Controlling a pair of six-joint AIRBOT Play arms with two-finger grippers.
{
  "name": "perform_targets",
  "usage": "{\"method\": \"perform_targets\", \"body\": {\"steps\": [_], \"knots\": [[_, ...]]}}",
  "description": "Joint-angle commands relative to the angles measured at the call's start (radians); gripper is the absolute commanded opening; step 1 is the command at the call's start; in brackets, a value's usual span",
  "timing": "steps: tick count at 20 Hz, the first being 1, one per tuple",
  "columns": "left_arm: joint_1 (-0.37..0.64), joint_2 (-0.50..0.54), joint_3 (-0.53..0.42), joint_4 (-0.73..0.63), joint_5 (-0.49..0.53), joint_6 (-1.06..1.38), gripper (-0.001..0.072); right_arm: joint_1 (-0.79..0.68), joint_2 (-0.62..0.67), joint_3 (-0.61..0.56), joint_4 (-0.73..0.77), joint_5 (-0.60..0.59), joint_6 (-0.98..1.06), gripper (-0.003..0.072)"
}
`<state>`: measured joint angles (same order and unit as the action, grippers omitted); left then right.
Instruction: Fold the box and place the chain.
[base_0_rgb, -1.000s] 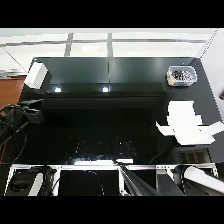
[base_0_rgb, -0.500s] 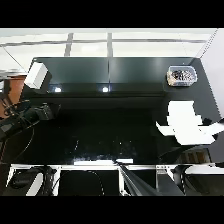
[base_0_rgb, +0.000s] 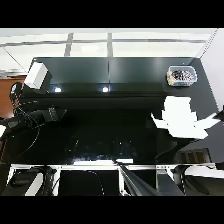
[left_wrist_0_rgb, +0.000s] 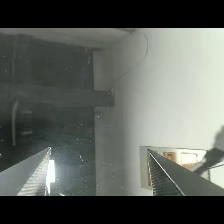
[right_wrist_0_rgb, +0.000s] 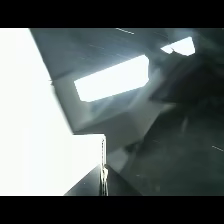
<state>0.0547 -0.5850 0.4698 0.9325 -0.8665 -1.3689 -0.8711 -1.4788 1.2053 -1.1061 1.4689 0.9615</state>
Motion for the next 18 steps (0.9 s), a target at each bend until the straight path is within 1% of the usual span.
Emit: {"method": "perform_targets", "body": {"steps": [1,3,5,6,7,8,9,10,11,13,15,16,17,18], "knots": [[0.000,-0.004,0.000,-0.002,-0.009,0.004,0.0699,0.114,0.152,-0.069,0.157,-0.064,0.004,0.0016],[-0.002,-0.004,0.000,-0.004,-0.026,0.004,0.0699,0.199,0.256,-0.158,0.224,-0.113,0.014,0.0016],[-0.024,-0.004,0.000,-0.007,-0.044,0.004,0.0700,0.297,0.375,-0.285,0.310,-0.197,0.013,0.0016],[-0.048,-0.007,0.000,-0.011,-0.038,0.006,0.0699,0.359,0.445,-0.367,0.353,-0.261,0.005,0.0015],[-0.077,-0.017,0.000,-0.019,-0.006,0.025,0.0699,0.424,0.509,-0.454,0.385,-0.345,-0.004,0.0016],[-0.110,-0.037,0.000,-0.034,0.039,0.066,0.0699,0.494,0.566,-0.550,0.418,-0.455,0.001,0.0015],[-0.141,-0.063,0.000,-0.054,0.084,0.092,0.0698,0.560,0.606,-0.631,0.486,-0.542,-0.002,0.0016],[-0.168,-0.104,0.000,-0.089,0.126,0.095,0.0698,0.636,0.638,-0.704,0.564,-0.622,-0.018,0.0016],[-0.188,-0.153,0.003,-0.148,0.142,0.116,0.0698,0.711,0.654,-0.755,0.610,-0.684,-0.024,0.0016],[-0.208,-0.288,0.031,-0.308,0.118,0.212,0.0698,0.860,0.655,-0.816,0.625,-0.772,-0.011,0.0016],[-0.202,-0.435,0.097,-0.442,0.037,0.303,0.0698,0.973,0.655,-0.843,0.622,-0.837,0.015,0.0016],[-0.197,-0.519,0.148,-0.488,-0.012,0.348,0.0698,1.009,0.655,-0.844,0.620,-0.848,0.015,0.0016],[-0.194,-0.601,0.199,-0.507,-0.047,0.393,0.0697,1.033,0.655,-0.844,0.620,-0.856,0.015,0.0016],[-0.187,-0.696,0.259,-0.517,-0.103,0.397,0.0698,1.052,0.655,-0.844,0.619,-0.865,0.015,0.0016]]}}
